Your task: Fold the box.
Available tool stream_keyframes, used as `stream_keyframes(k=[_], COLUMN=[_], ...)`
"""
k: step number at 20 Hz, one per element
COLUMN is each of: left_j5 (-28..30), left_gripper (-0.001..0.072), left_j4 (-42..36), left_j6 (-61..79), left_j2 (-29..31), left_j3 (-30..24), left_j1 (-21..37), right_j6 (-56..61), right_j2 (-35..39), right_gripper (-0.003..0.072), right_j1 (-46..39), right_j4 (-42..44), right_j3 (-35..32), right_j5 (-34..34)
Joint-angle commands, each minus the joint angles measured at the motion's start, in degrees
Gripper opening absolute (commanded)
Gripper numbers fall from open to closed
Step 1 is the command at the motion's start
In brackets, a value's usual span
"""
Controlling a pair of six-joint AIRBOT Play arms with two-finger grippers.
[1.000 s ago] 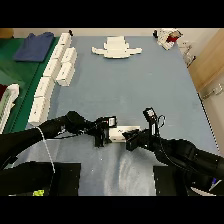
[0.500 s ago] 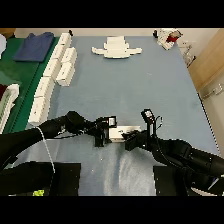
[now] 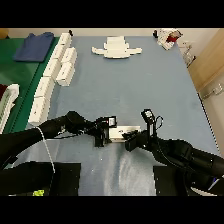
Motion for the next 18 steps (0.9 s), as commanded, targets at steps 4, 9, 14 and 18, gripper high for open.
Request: stream_keyframes(k=[4,9,14,18], left_j5=[0.0,0.0,0.0,0.0], left_gripper=[0.0461,0.0461,0.0461,0.0461], left_j4=[0.0,0.0,0.0,0.0], left_j6=[0.0,0.0,0.0,0.0], left_j2=[0.0,0.0,0.0,0.0], left_j3=[0.1,0.1,0.1,0.1], left_j1=[0.0,0.0,0.0,0.0], right_j6=[0.0,0.0,-11.8,-33.6], right_j2=[3.9,4.0,1.9,-6.3], right_gripper=[0.0003,0.0003,0.0002,0.0001], right_j1=[0.0,-0.4,-9.7,-25.4], right_j4=[-3.3,-9.3,-8.6,6.1], right_j3=[0.3,5.5,20.5,32.8], right_j5=[-0.7,-12.9,-40.4,-51.4])
